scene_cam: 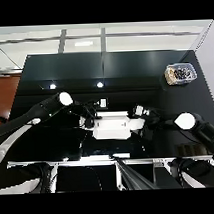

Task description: Fold the box and place the chain.

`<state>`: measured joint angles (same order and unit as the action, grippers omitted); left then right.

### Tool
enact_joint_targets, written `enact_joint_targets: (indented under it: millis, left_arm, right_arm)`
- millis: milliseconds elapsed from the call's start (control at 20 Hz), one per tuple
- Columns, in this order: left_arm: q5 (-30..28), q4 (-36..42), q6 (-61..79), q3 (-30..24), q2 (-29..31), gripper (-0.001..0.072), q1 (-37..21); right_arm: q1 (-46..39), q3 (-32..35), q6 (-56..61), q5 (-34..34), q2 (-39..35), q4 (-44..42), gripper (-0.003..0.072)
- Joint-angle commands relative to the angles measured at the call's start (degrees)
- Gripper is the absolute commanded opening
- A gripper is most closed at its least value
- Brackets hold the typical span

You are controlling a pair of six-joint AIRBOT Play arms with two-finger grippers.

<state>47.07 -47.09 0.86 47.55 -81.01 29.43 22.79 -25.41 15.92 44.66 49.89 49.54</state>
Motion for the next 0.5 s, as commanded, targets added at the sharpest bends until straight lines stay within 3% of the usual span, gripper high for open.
enact_joint_targets:
  millis: [0,250,450]
  left_arm:
    - [-0.3,-0.4,-0.2,0.0,0.0,0.0026,0.0]
    - [-0.3,-0.4,-0.2,0.0,0.0,0.0026,0.1]
    - [-0.3,-0.2,-0.2,0.0,0.0,0.0026,0.1]
  right_arm:
    - [2.3,1.6,-5.4,0.4,1.8,0.4,0.07]
    - [8.1,3.2,-6.7,-3.8,4.0,-0.2,0.07]
    - [11.2,3.5,-7.4,-17.3,6.7,-7.6,0.07]
